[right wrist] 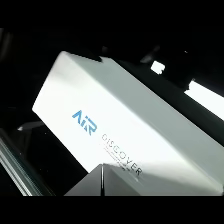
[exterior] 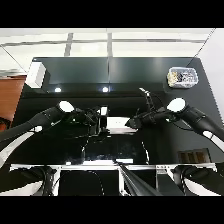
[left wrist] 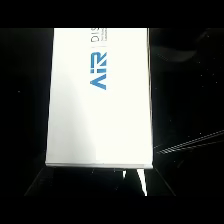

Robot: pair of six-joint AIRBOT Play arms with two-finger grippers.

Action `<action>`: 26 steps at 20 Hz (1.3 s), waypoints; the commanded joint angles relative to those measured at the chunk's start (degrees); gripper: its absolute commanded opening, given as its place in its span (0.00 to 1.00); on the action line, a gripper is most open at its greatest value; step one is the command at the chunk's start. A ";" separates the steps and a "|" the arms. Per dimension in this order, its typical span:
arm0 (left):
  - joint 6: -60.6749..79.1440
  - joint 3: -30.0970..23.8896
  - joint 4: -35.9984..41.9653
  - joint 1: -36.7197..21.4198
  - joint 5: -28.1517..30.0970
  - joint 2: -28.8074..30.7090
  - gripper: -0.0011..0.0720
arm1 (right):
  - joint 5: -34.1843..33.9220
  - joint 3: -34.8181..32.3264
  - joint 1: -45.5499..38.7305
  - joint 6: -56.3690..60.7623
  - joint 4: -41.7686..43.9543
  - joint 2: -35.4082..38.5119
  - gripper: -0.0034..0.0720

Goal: Fold the box and place the chain.

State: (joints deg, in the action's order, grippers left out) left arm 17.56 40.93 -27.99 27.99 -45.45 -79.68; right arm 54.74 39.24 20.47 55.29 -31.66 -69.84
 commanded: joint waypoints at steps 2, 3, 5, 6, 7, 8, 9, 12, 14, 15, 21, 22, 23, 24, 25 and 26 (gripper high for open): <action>0.02 0.04 0.00 -0.04 -0.04 -0.02 0.57 | -1.20 -0.11 -0.09 3.02 -5.68 -2.93 0.06; 0.02 0.04 0.00 -0.02 -0.04 -0.02 0.57 | -1.01 -0.09 -0.13 2.95 -5.46 -2.91 0.06; 0.02 0.04 0.00 -0.04 -0.02 -0.02 0.57 | 0.24 0.31 -0.26 2.32 -5.46 -1.86 0.06; 0.02 0.04 0.00 -0.04 -0.04 -0.02 0.57 | 2.34 1.18 -0.81 1.51 -5.46 -0.61 0.06; 0.02 0.04 -0.02 -0.07 0.00 -0.02 0.57 | 5.49 2.62 -1.97 0.35 -5.55 1.25 0.06; 0.00 0.09 -0.02 -0.15 -0.02 0.02 0.57 | 8.57 4.07 -3.72 -0.04 -6.23 3.43 0.07; 0.00 0.09 -0.04 -0.31 -0.04 0.15 0.57 | 11.82 5.62 -6.12 0.00 -7.82 6.19 0.07; -0.98 0.15 -0.52 -0.50 0.11 2.43 1.00 | 18.40 6.88 -14.75 1.84 -15.15 15.02 0.07; -8.96 0.94 -3.37 -0.50 -0.52 5.60 0.99 | 21.73 6.88 -20.48 4.50 -21.16 20.06 0.07; -14.19 2.16 -6.29 -0.48 -2.84 7.21 0.99 | 22.84 6.88 -22.64 4.98 -22.99 21.75 0.07; -30.01 14.91 -11.19 5.42 -5.29 3.54 0.98 | 18.25 6.73 -27.58 5.40 -23.61 23.23 0.07; -30.01 17.07 -11.17 7.10 -4.22 1.09 0.98 | 17.09 6.73 -27.58 5.40 -23.37 23.21 0.07; -30.01 19.21 -11.17 8.50 -4.00 -1.68 0.98 | 16.52 6.73 -27.58 5.38 -23.41 23.21 0.07; -30.27 20.98 -11.17 9.27 -4.37 -4.33 0.98 | 16.35 6.73 -27.58 5.35 -23.45 23.21 0.07; -32.37 22.21 -11.19 9.53 -4.87 -6.27 0.98 | 16.31 6.73 -27.58 5.35 -23.45 23.21 0.07; -34.03 22.93 -11.19 9.53 -5.62 -7.76 0.98 | 16.44 6.73 -27.58 5.35 -23.45 23.21 0.07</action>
State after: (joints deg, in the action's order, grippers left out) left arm -11.86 59.72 -38.57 35.70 -50.33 -82.39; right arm 72.23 45.91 -6.72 60.49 -54.83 -46.87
